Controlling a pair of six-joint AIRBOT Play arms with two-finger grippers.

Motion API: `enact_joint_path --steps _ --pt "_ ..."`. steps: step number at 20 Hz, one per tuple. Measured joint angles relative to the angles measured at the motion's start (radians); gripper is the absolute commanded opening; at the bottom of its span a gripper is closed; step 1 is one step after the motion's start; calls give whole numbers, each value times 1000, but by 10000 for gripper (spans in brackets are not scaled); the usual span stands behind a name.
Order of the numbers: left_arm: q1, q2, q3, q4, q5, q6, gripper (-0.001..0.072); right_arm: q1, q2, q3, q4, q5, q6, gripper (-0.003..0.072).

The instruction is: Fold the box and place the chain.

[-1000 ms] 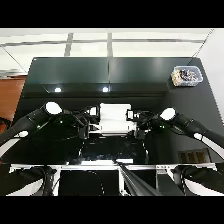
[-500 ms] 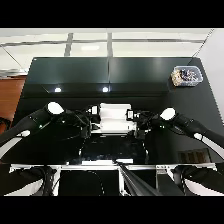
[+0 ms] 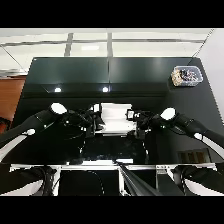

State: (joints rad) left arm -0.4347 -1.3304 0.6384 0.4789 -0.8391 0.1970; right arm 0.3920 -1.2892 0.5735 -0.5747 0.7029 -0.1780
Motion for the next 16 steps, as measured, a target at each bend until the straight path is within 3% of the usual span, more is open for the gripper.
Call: enact_joint_path --steps 5,7,8,9,10,11,13,14,15,16 --pt "-37 -3 0 -7 56 14 259 0 0 0 0 0 0 433" --pt "-41 -3 0 -6 69 17 105 0 0 0 0 0 1 433" --pt "-42 -3 0 -5 70 18 106 0 0 0 1 0 1 433" --pt "-43 -3 0 -3 71 18 145 0 0 0 1 0 1 434" --pt "-44 -3 0 0 72 18 393 0 0 0 1 0 1 433" --pt "-46 -3 0 2 72 19 520 0 0 0 1 0 1 433" --pt "-47 -3 1 6 77 17 336 0 0 0 0 0 1 433" --pt "-48 -3 1 11 75 17 358 0 0 0 0 0 1 433" --pt "-48 -3 1 11 74 13 335 0 0 0 0 0 1 433" --pt "-48 -3 1 13 73 11 216 0 0 0 0 0 1 433"
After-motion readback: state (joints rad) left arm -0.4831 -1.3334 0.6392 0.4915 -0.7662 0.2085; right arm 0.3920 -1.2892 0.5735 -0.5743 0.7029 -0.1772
